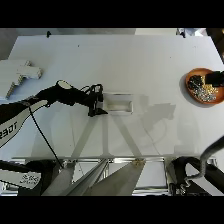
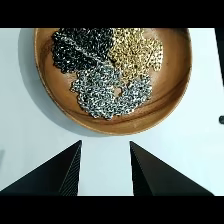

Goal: Fold the box and place the chain.

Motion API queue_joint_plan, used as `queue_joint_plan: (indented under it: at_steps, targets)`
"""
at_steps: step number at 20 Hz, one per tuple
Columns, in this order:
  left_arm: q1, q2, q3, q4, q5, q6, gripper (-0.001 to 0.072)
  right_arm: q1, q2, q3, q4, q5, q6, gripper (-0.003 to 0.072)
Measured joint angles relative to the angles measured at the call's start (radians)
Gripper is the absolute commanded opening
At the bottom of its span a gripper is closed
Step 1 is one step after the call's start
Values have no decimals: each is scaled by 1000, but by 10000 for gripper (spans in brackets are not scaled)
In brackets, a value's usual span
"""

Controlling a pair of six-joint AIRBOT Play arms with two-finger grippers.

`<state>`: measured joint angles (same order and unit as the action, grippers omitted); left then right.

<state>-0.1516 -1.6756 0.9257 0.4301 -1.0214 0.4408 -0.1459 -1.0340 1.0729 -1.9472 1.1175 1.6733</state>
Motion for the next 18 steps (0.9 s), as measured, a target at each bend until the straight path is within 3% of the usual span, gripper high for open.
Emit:
queue_joint_plan:
  at_steps: [3, 6, 15, 16, 18]
  targets:
    - [0, 0, 0, 0, 0, 0, 395, -71, -51, 0, 75, -37, 24, 340]
    - [0, 0, 0, 0, 0, 0, 395, -146, -152, 0, 158, -71, 40, 396]
    - [0, 0, 0, 0, 0, 0, 395, -217, -451, 0, 215, -217, 146, 396]
    - [0, 0, 0, 0, 0, 0, 395, -217, -472, 0, 210, -229, 159, 384]
    - [0, 0, 0, 0, 0, 0, 395, -216, -505, 0, 185, -246, 181, 174]
